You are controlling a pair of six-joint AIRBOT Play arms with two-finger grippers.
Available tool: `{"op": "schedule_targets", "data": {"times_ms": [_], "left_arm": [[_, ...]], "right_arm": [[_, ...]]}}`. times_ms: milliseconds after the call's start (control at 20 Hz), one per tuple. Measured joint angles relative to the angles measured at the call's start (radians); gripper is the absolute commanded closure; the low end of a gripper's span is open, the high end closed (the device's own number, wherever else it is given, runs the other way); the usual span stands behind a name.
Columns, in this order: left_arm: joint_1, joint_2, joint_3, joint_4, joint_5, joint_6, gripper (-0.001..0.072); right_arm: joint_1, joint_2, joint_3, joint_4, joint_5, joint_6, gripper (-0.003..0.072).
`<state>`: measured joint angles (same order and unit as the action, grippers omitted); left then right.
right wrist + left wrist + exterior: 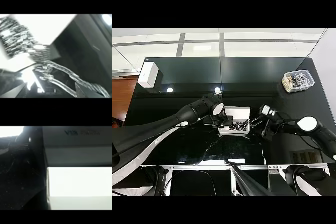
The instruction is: Fold the box and place the chain.
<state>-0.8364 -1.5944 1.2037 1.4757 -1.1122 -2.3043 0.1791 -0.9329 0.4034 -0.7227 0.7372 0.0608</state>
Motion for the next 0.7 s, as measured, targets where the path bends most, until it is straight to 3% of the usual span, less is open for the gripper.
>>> {"op": "schedule_targets", "data": {"times_ms": [250,700], "left_arm": [[0.0,0.0,0.0,0.0,0.0,0.0,0.068],[0.0,0.0,0.0,0.0,0.0,0.0,0.068]], "right_arm": [[0.028,-0.117,0.033,0.06,-0.026,-0.251,-0.0018],[0.038,-0.209,0.046,0.111,-0.066,-0.37,-0.0016]]}}
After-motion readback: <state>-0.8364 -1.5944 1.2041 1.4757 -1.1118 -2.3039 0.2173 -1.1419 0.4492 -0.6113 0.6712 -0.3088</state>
